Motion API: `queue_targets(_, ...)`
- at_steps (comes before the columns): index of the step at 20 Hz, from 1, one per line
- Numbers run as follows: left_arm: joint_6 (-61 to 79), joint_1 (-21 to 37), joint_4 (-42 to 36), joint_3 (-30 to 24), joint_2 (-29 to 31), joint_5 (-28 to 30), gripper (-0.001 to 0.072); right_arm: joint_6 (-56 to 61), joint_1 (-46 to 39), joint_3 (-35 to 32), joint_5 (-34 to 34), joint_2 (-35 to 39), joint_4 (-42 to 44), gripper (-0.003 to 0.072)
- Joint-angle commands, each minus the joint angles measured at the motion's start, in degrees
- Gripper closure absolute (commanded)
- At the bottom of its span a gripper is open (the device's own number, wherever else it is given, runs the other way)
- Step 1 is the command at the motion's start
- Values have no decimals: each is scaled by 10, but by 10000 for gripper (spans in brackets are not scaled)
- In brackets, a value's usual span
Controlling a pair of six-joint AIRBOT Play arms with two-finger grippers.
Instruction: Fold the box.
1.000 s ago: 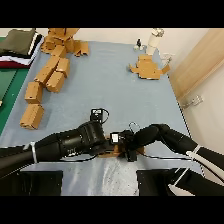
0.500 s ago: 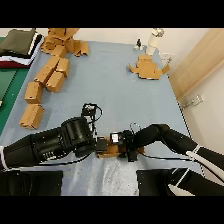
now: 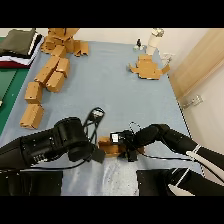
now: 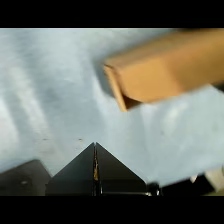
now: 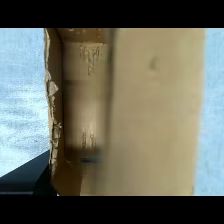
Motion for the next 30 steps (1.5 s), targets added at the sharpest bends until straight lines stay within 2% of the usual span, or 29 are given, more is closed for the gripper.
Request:
queue_targets(1,260,-13,-113,-21,21,-104,698,0,0,1,0,0,1,188)
queue_targets(4,349,-19,-115,-68,24,-144,697,0,0,1,0,0,1,188)
queue_targets(6,445,-7,-149,-138,53,-184,697,0,0,1,0,0,1,188)
queue_targets(8,542,26,-178,-225,119,-226,697,0,0,1,0,0,1,188)
queue_targets(10,577,84,-186,-304,205,-284,697,0,0,1,0,0,1,188)
queue_targets(11,604,112,-185,-332,245,-307,696,0,0,1,0,0,1,188)
queue_targets(13,667,145,-168,-361,288,-347,694,0,0,1,0,0,1,188)
queue_targets(14,699,150,-163,-369,292,-378,552,0,0,1,0,0,1,188)
queue_targets(15,716,150,-161,-376,287,-429,127,0,0,1,0,0,1,188)
queue_targets(16,718,149,-162,-382,274,-487,26,0,0,1,0,0,1,188)
queue_targets(19,728,140,-162,-382,201,-606,27,0,0,1,0,0,1,188)
queue_targets(21,754,138,-161,-382,152,-619,29,0,0,1,0,0,1,188)
queue_targets(22,772,139,-161,-382,134,-611,32,0,0,1,0,0,0,188)
queue_targets(23,788,139,-162,-382,123,-599,157,0,0,1,0,0,1,188)
queue_targets(24,788,139,-163,-382,122,-588,248,0,0,1,0,0,1,188)
queue_targets(26,787,139,-183,-382,143,-551,252,0,0,1,0,0,1,188)
queue_targets(29,767,155,-186,-382,191,-457,251,0,0,1,0,0,1,188)
queue_targets(30,768,168,-195,-382,200,-451,252,0,0,1,0,0,0,188)
